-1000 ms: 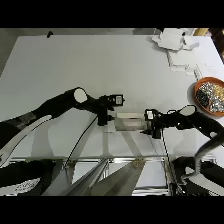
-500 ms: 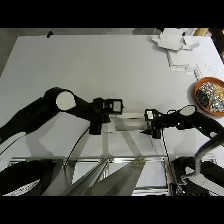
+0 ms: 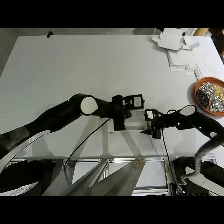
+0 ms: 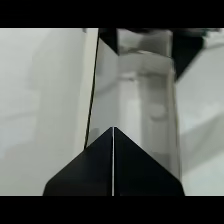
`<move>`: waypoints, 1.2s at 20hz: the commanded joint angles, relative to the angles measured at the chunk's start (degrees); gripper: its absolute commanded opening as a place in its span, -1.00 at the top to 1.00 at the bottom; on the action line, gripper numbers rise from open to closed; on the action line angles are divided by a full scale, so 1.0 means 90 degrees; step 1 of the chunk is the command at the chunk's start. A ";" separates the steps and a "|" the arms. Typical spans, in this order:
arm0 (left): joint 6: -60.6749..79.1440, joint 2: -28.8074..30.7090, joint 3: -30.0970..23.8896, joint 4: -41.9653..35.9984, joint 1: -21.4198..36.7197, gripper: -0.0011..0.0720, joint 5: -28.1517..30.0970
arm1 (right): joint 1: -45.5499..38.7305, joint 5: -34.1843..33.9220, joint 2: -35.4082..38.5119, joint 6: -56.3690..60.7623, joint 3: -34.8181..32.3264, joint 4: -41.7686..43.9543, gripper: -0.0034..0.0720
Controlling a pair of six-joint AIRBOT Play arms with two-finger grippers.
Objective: Fold the box and place the chain.
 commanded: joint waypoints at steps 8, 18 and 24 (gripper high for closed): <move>-0.0590 -0.1384 0.0294 -0.0102 0.0197 0.96 0.0721 | -0.0002 0.0000 0.0005 -0.0002 0.0005 0.0000 -0.04; -0.1865 0.0432 0.0240 0.1423 0.0379 0.95 -0.1025 | -0.0002 0.0000 0.0005 -0.0002 0.0005 0.0000 -0.04; -0.1450 0.0845 -0.0474 0.1596 0.0838 0.96 -0.1724 | -0.0002 -0.0002 0.0005 -0.0002 0.0005 0.0000 -0.04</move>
